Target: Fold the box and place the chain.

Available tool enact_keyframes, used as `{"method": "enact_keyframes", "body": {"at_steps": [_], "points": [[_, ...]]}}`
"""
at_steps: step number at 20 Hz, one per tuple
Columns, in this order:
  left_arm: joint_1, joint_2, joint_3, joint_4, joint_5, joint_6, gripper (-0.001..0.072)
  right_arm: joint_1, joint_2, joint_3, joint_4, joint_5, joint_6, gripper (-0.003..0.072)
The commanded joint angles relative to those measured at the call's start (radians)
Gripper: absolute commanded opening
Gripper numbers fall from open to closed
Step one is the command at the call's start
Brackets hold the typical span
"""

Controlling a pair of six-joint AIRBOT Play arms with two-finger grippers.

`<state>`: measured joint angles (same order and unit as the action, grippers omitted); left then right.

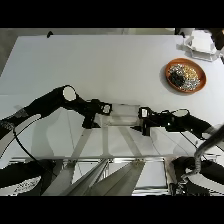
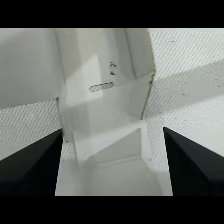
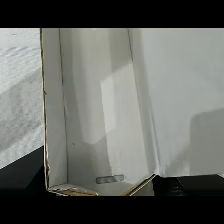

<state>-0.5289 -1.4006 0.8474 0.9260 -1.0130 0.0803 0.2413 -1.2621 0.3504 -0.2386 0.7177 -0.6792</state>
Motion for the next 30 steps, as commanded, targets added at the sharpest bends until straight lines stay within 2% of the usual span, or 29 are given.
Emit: {"method": "enact_keyframes", "body": {"at_steps": [1,9,12,13,15,16,17,18,23,27,29,30], "points": [[-0.009,-0.001,-0.024,-0.003,-0.015,0.001,0.0597,0.001,0.001,0.000,0.000,0.000,0.000,0.0436],[-0.034,-0.001,-0.027,-0.065,0.002,-0.002,0.0592,0.001,0.001,0.000,0.000,0.000,0.000,0.0436],[-0.034,-0.001,-0.027,-0.069,0.056,-0.003,0.0581,0.001,0.001,0.000,0.000,0.000,0.000,0.0436],[-0.034,-0.001,-0.027,-0.068,0.068,-0.003,0.0546,0.001,0.001,0.000,0.000,0.000,0.000,0.0436],[-0.034,-0.001,-0.027,-0.059,0.093,-0.033,0.0546,0.001,0.001,0.000,0.000,0.000,0.000,0.0436],[-0.034,-0.001,-0.027,-0.047,0.106,-0.062,0.0506,0.001,0.001,0.000,0.000,0.000,0.000,0.0436],[-0.034,-0.001,-0.027,-0.034,0.107,-0.075,0.0433,0.001,0.001,0.000,0.000,0.000,0.000,0.0436],[-0.034,-0.001,-0.027,-0.027,0.107,-0.086,0.0407,0.001,0.001,0.000,0.000,0.000,0.000,0.0436],[-0.041,-0.001,-0.027,-0.028,0.114,-0.084,0.0378,0.001,0.001,0.000,0.000,0.000,0.000,0.0436],[-0.084,-0.001,-0.027,-0.028,0.165,-0.085,0.0375,0.001,0.001,0.000,0.000,0.000,0.000,0.0436],[-0.097,-0.001,-0.027,-0.028,0.196,-0.085,0.0264,0.001,0.001,0.000,0.000,0.000,0.000,0.0436],[-0.098,-0.001,-0.027,-0.027,0.203,-0.085,0.0238,0.001,0.001,0.000,0.000,0.000,0.000,0.0436]]}}
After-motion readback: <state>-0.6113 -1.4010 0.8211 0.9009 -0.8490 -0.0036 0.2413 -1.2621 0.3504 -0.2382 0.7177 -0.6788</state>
